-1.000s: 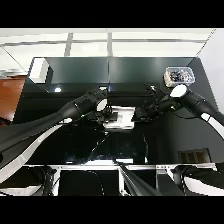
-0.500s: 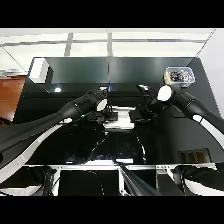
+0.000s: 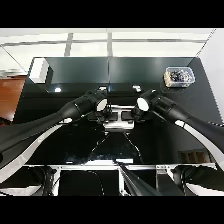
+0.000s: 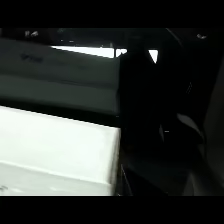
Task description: Fold the box and place the chain.
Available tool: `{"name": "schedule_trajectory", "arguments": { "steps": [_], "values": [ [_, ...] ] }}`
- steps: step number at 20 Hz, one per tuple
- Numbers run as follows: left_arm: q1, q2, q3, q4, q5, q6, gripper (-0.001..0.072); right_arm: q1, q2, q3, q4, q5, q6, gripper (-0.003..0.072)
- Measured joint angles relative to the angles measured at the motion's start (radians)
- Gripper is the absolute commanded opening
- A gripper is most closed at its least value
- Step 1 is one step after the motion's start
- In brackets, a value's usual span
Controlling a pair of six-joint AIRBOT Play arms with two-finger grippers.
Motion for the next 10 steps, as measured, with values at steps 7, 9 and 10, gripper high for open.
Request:
{"name": "schedule_trajectory", "arguments": {
  "steps": [7, 9, 10],
  "values": [
    [0.000, 0.000, 0.000, -0.002, -0.002, -0.002, 0.0028, 0.029, -0.023, 0.006, -0.053, 0.019, 0.098, 0.0017],
    [0.000, 0.000, 0.000, -0.001, -0.001, 0.000, 0.0028, 0.029, -0.024, 0.007, -0.055, 0.026, 0.103, 0.0035],
    [0.000, 0.000, 0.000, -0.001, -0.001, 0.001, 0.0028, 0.030, -0.025, 0.007, -0.055, 0.028, 0.104, 0.0183]
  ]
}}
